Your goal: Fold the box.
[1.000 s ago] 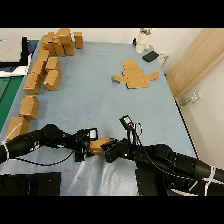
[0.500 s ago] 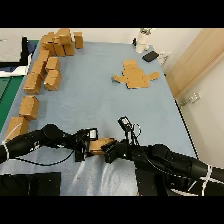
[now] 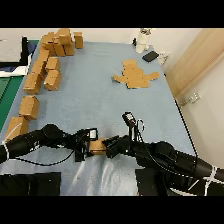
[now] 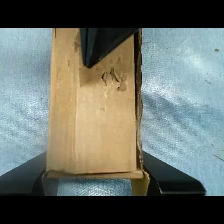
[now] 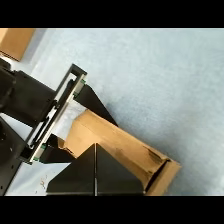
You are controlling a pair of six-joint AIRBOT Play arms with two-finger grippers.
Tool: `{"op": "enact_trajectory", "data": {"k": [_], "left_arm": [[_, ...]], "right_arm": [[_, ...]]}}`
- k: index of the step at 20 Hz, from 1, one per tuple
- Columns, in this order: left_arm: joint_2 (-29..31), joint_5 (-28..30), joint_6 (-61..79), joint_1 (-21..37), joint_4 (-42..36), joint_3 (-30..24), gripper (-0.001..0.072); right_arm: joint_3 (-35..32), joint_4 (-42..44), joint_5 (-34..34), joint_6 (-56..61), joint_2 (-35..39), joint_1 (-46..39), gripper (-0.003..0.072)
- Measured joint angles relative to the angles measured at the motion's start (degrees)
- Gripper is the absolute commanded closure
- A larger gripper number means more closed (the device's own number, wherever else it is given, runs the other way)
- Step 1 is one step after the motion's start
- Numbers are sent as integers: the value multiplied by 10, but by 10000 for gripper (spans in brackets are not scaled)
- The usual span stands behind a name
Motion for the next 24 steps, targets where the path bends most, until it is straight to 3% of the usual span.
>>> {"op": "enact_trajectory", "data": {"k": [17, 24], "left_arm": [[0, 0, 0, 0, 0, 0, 192], [0, 0, 0, 0, 0, 0, 192]], "right_arm": [[1, 9, -40, 9, -34, 3, 682], [5, 10, -47, 9, 3, 3, 682]]}}
